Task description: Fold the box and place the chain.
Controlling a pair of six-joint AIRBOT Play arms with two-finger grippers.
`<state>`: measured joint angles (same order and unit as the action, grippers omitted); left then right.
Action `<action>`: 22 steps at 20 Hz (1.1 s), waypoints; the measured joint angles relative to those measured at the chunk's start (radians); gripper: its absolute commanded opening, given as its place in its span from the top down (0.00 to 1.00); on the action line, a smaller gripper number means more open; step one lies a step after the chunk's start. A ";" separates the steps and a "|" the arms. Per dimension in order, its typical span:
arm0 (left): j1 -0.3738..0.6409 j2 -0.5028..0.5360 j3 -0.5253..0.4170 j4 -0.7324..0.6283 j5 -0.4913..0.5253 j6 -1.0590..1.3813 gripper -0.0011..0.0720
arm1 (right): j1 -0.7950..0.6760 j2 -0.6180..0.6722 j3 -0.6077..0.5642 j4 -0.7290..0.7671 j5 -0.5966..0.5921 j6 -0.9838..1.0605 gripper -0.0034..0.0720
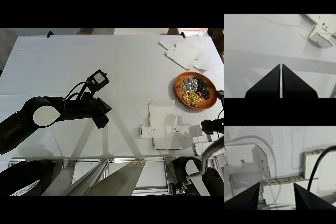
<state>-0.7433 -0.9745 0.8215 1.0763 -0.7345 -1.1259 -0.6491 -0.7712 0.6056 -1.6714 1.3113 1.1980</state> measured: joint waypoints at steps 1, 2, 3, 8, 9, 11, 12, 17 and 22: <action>0.000 0.000 0.000 0.000 0.000 0.000 0.94 | -0.008 -0.019 0.000 0.008 -0.013 -0.011 0.39; 0.000 0.000 0.000 0.000 0.000 0.000 0.94 | -0.013 -0.037 0.000 0.013 -0.021 -0.017 0.39; 0.000 0.000 0.000 0.000 0.000 0.000 0.94 | -0.018 -0.058 0.000 0.017 -0.031 -0.024 0.39; 0.000 0.000 0.000 0.000 0.000 0.000 0.94 | -0.026 -0.149 0.000 0.046 -0.072 -0.068 0.39; 0.000 0.000 0.000 0.000 0.000 0.000 0.94 | -0.026 -0.166 0.000 0.050 -0.083 -0.076 0.39; 0.000 0.000 0.000 0.000 0.000 0.000 0.94 | -0.027 -0.201 0.000 0.056 -0.106 -0.097 0.58; 0.000 0.000 0.000 0.000 0.000 0.000 0.94 | -0.027 -0.216 0.000 0.062 -0.114 -0.109 0.76; 0.000 0.000 0.000 0.000 0.000 0.000 0.94 | -0.027 -0.261 0.000 0.124 -0.137 -0.192 0.94; 0.000 0.000 0.000 0.000 0.000 0.000 0.94 | -0.027 -0.257 0.000 0.368 -0.088 -0.327 0.94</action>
<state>-0.7433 -0.9745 0.8215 1.0767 -0.7345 -1.1259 -0.6762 -1.0279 0.6056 -1.3037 1.2232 0.8707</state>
